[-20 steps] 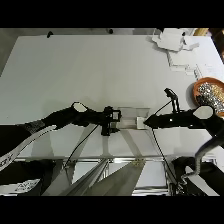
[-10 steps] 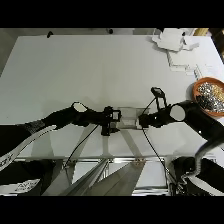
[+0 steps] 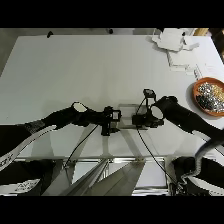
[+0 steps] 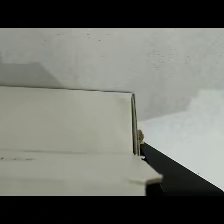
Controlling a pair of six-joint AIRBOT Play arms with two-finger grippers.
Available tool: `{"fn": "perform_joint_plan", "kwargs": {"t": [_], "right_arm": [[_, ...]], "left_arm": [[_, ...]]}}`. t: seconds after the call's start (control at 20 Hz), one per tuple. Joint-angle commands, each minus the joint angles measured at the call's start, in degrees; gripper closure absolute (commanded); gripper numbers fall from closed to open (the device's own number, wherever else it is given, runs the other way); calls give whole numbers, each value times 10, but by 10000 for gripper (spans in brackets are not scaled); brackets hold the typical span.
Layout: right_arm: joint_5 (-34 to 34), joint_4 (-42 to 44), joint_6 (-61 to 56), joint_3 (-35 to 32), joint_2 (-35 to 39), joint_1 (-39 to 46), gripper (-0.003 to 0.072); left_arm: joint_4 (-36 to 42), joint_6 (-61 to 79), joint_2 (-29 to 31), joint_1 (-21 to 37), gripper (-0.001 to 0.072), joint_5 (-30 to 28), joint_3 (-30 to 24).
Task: Fold the box and place the chain.
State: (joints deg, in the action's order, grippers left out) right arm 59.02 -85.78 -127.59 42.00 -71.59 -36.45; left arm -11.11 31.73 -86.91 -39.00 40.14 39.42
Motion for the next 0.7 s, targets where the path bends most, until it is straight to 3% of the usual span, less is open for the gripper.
{"fn": "perform_joint_plan", "kwargs": {"t": [0.0, 0.15, 0.3, 0.35, 0.55, 0.6, 0.65], "right_arm": [[14, -16, -29, 4, -19, -13, 361], [15, -16, -29, 4, -20, -13, 434], [16, -16, -29, 4, -20, -14, 634], [17, -16, -29, 4, -20, -13, 661], [16, -17, -28, 4, -17, -13, 660], [16, -17, -22, 4, -13, -13, 611], [14, -17, -8, 4, -6, -13, 455]], "left_arm": [[0, 0, 0, 0, 320, 0, 0], [0, 0, 0, 0, 320, 0, 0], [0, 0, 0, 0, 320, 0, 0], [0, 0, 0, 0, 320, 0, 0], [0, 0, 0, 0, 320, 0, 0], [0, 0, 0, 0, 320, 0, 0], [0, 0, 0, 0, 320, 0, 0]]}}
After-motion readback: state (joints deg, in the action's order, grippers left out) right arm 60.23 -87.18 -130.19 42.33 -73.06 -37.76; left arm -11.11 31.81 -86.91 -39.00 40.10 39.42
